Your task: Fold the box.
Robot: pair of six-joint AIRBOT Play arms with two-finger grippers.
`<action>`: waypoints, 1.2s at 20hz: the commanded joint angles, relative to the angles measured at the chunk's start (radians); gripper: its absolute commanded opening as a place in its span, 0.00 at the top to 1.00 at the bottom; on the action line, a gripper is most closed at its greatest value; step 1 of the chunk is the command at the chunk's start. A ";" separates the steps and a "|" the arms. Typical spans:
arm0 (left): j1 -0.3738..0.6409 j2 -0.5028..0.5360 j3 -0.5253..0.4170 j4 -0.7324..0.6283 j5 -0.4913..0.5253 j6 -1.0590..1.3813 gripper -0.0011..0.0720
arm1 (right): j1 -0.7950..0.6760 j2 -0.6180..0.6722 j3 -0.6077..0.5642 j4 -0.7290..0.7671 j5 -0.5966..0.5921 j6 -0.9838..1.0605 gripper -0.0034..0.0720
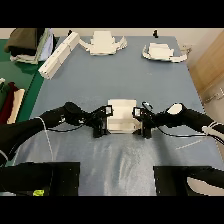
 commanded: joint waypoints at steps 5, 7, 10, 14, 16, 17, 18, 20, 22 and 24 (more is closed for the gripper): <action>0.001 0.004 0.001 0.000 -0.022 -0.008 0.58 | 0.000 0.000 0.000 0.000 0.000 0.000 0.28; 0.001 0.004 0.001 0.001 -0.022 -0.008 0.58 | 0.000 0.000 0.000 0.000 0.000 0.000 0.28; 0.001 0.004 0.001 0.014 -0.031 -0.008 0.31 | 0.000 0.000 0.000 0.000 0.000 0.000 0.28; 0.001 0.004 0.000 0.019 -0.030 -0.008 0.05 | 0.000 0.000 0.000 0.000 0.000 0.000 0.28; 0.001 0.004 0.000 0.019 -0.029 -0.009 0.05 | 0.000 0.000 0.000 0.000 0.000 0.000 0.28; 0.001 0.004 0.000 0.019 -0.028 -0.009 0.05 | 0.000 0.000 0.000 0.000 0.000 0.000 0.28; 0.001 0.004 0.000 0.019 -0.026 -0.009 0.06 | 0.000 0.000 0.000 0.000 0.000 0.000 0.28; 0.001 0.004 0.000 0.015 -0.019 -0.007 0.32 | 0.000 0.000 0.000 0.000 0.000 0.000 0.28; 0.001 0.004 0.000 0.015 -0.019 -0.007 0.33 | 0.000 0.000 0.000 0.000 0.000 0.000 0.28; 0.001 0.004 0.000 0.015 -0.020 -0.008 0.33 | 0.000 0.000 0.000 0.000 0.000 0.000 0.28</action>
